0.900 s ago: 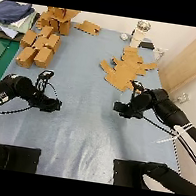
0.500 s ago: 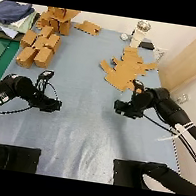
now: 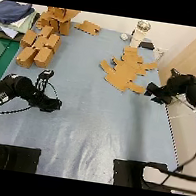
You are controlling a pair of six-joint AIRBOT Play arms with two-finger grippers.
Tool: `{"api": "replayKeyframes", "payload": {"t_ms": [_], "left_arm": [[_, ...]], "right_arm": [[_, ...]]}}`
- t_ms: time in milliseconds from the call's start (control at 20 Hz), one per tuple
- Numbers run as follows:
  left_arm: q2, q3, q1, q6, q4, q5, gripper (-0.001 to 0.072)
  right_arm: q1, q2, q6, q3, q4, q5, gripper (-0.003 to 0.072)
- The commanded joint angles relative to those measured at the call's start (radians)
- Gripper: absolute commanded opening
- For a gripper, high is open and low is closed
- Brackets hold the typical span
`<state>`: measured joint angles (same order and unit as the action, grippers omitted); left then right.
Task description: Fold the box.
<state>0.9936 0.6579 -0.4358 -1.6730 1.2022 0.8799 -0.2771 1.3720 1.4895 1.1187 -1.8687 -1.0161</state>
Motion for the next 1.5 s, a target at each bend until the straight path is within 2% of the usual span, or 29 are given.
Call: {"api": "replayKeyframes", "payload": {"t_ms": [0,150,350,500,600,700,750,800,850,900,1000,1150,1200,1250,1300,1450], "left_arm": [[0.0,0.0,0.001,0.0,-0.002,-0.01,0.0012],[0.0,0.0,0.001,0.0,-0.01,-0.01,0.0012],[0.0,0.0,0.001,0.0,-0.021,-0.009,0.0012],[0.0,0.0,0.001,0.0,-0.021,-0.009,0.0012],[0.0,0.0,0.001,0.0,-0.021,-0.009,0.0012],[0.0,0.0,0.001,0.0,-0.027,-0.007,0.0012],[0.0,0.0,0.001,0.0,-0.059,0.004,0.0012],[0.0,0.0,0.001,0.0,-0.073,-0.003,0.0012],[0.0,0.0,0.001,0.0,-0.089,-0.006,0.0012],[0.0,0.0,0.001,0.0,-0.098,-0.007,0.0012],[0.0,0.001,0.001,0.0,-0.109,-0.001,0.0013],[0.0,0.023,0.001,0.042,-0.111,0.08,0.0015],[0.0,0.039,0.001,0.064,-0.111,0.107,0.003],[-0.001,0.056,0.001,0.077,-0.111,0.117,0.0248],[-0.001,0.076,0.001,0.08,-0.11,0.117,0.0382],[0.0,0.124,0.003,0.131,-0.106,0.108,0.0381]], "right_arm": [[-0.157,0.186,0.294,0.09,-0.353,0.035,0.0482],[-0.14,0.293,0.38,0.161,-0.394,0.03,0.0482],[-0.087,0.354,0.397,0.234,-0.415,0.035,0.044],[-0.048,0.397,0.397,0.282,-0.417,0.026,0.044],[-0.02,0.408,0.398,0.304,-0.418,0.01,0.037],[0.003,0.407,0.404,0.318,-0.418,0.0,0.0332],[0.012,0.406,0.404,0.32,-0.418,-0.006,0.0242],[0.019,0.406,0.404,0.32,-0.417,-0.009,0.0221],[0.027,0.406,0.404,0.32,-0.417,-0.01,0.0135],[0.03,0.406,0.403,0.32,-0.417,-0.017,0.0004],[0.041,0.403,0.404,0.32,-0.417,-0.067,0.0001],[0.078,0.362,0.415,0.281,-0.383,-0.212,-0.0002],[0.096,0.331,0.414,0.24,-0.356,-0.225,-0.0002],[0.116,0.284,0.413,0.177,-0.341,-0.214,-0.0002],[0.136,0.23,0.413,0.105,-0.342,-0.193,-0.0002],[0.214,0.007,0.401,-0.181,-0.354,-0.123,-0.0002]]}}
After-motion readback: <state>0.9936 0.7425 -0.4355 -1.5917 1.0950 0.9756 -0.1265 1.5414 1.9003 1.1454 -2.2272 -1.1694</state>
